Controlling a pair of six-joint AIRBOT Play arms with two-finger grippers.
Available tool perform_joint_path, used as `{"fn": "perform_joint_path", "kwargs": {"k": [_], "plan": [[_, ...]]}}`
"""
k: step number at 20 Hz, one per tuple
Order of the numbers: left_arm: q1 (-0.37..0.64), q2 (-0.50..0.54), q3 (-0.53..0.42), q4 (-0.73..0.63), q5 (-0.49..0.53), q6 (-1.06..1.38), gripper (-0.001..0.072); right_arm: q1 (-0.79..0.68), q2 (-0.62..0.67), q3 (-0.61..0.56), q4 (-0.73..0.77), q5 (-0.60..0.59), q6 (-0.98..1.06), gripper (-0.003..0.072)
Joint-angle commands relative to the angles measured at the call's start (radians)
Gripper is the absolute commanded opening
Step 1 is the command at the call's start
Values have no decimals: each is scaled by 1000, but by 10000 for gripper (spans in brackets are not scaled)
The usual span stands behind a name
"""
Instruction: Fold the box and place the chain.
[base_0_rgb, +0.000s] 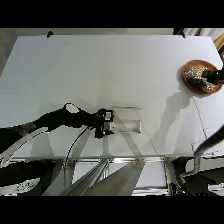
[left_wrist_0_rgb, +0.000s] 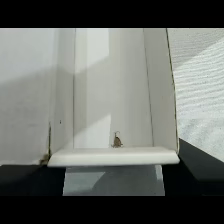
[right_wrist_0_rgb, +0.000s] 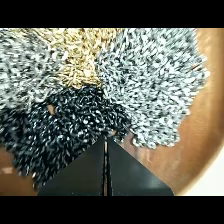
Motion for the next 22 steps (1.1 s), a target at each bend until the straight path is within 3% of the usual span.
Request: {"fn": "perform_joint_path", "kwargs": {"k": [1, 5, 7, 8, 12, 14, 19, 21, 22], "plan": [[0, 1, 0, 0, 0, 0, 273, 0, 78, 0, 8, 51, -71, 14], [0, 1, 0, 0, 0, 0, 274, 0, 95, 0, 14, 51, -103, 20], [0, 1, 0, 0, 0, 0, 274, 0, 41, 0, 18, 63, -111, 288], [0, 1, 0, 0, 0, 0, 274, 0, 9, 0, 21, 58, -109, 306], [0, 1, 0, 0, 0, 0, 274, 0, -82, 0, 56, -19, -108, 292], [0, 1, 0, 0, 0, 0, 274, 0, -94, 0, 57, -56, -108, 235], [0, 1, 0, 0, 0, 0, 274, 0, -118, 0, 56, -55, -108, 206], [0, 1, 0, 0, 0, 0, 273, 0, -120, 0, 56, -60, -108, 150], [0, 1, 0, 0, 0, 0, 273, 0, -119, 0, 56, -59, -108, 56]]}}
